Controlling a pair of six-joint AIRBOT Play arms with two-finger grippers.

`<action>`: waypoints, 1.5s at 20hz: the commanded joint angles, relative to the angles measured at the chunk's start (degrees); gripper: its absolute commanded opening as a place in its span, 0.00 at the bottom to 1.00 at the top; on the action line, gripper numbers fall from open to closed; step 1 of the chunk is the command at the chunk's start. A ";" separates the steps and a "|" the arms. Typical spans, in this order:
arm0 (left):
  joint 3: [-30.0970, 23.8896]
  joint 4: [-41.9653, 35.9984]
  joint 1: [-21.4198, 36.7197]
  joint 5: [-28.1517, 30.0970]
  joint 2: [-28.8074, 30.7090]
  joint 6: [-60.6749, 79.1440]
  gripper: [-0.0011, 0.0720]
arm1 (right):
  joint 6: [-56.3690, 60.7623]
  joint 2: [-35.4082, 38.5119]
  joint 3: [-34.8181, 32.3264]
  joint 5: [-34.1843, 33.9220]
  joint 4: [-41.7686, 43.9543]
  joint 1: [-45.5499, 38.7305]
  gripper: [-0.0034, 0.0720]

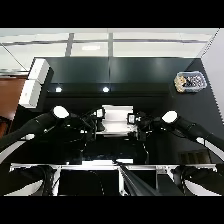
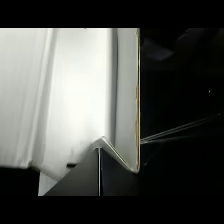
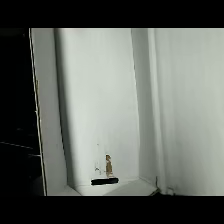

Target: Fold the box and place the chain.

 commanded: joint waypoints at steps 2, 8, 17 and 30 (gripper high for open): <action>0.22 16.00 4.55 0.48 9.97 -22.53 0.05 | 0.04 -0.04 0.00 0.02 0.02 0.02 0.21; -0.98 27.10 24.37 -5.03 17.42 -62.51 0.05 | 0.02 -0.04 0.00 0.04 0.02 0.02 0.21; -1.95 8.52 34.99 -21.59 -5.03 -69.00 0.05 | 0.04 -0.04 0.00 0.02 0.00 0.02 0.21; 1.22 -6.47 19.65 -23.06 -10.27 -51.30 0.06 | 0.02 -0.04 0.00 0.02 0.04 0.02 0.21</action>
